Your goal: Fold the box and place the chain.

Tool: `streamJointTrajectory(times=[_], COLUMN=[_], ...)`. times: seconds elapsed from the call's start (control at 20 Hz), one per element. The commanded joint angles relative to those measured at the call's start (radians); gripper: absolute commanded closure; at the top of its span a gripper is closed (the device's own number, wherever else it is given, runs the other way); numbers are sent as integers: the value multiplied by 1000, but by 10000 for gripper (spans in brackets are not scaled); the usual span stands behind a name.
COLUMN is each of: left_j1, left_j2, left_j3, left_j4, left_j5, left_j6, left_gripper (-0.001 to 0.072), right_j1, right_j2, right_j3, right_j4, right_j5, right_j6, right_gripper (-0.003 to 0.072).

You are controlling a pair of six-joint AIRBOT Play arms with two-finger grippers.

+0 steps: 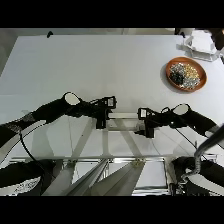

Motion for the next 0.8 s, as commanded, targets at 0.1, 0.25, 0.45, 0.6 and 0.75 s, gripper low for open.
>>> streamJointTrajectory(times=[0.1,0.25,0.45,0.6,0.75], left_j1=[0,0,0,0,0], left_j2=[0,0,0,0,0], left_j3=[0,0,0,0,0], left_j4=[0,0,0,0,0], left_j5=[1,1,1,1,1], left_j6=[-1,-1,-1,-1,-1], left_gripper=[697,697,697,697,697], right_j1=[-12,-12,-12,-12,-12], right_j2=[-29,-39,-65,-71,-72], right_j3=[0,0,0,0,0], right_j4=[46,61,72,76,76], right_j5=[2,1,-4,-10,-23], right_j6=[-41,-55,-83,-100,-99], right_gripper=[40,47,94,107,144])
